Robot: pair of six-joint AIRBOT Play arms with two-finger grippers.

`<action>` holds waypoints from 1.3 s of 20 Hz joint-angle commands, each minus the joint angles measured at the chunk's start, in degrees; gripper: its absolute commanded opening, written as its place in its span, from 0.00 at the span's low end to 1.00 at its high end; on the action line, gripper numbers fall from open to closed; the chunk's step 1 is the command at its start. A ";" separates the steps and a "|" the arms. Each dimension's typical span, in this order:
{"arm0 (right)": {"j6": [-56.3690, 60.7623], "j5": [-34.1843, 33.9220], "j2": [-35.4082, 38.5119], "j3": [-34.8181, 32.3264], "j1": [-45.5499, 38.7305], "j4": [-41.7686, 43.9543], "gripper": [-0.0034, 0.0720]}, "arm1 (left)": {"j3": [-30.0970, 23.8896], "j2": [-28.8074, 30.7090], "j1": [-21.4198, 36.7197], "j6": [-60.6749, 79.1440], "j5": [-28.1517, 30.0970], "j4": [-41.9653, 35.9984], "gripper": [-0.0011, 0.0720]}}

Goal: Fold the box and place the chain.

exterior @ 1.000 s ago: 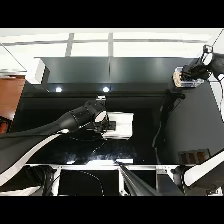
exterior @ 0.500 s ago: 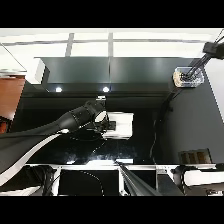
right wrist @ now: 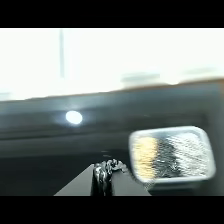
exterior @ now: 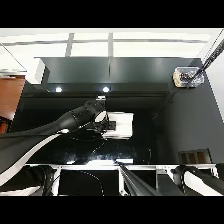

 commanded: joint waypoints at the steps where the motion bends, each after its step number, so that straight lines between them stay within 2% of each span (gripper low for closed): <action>1: -0.57 3.50 8.46 -2.82 4.76 3.21 0.12 | 0.02 -0.02 0.02 0.04 0.02 0.02 0.05; 5: -0.50 8.44 15.82 -12.61 13.40 6.19 0.12 | 0.02 -0.02 0.04 0.04 0.17 0.04 0.05; 7: -0.52 11.54 16.63 -16.52 16.85 8.61 0.12 | 0.02 -0.02 0.02 0.04 0.15 0.02 0.05; 11: -0.26 10.86 16.65 -22.73 23.28 12.09 0.12 | 0.02 -0.02 0.04 0.04 0.17 0.04 0.05; 19: -0.26 3.91 16.28 -28.37 34.16 21.64 0.12 | 0.02 -0.02 0.02 0.02 0.15 0.04 0.05; 24: -0.24 -3.06 15.87 -36.68 39.17 21.92 0.12 | 0.02 -0.02 0.02 0.04 0.13 0.04 0.05; 26: -0.50 -5.55 15.13 -39.89 39.80 24.79 0.12 | 0.02 -0.02 0.02 0.04 0.13 0.02 0.05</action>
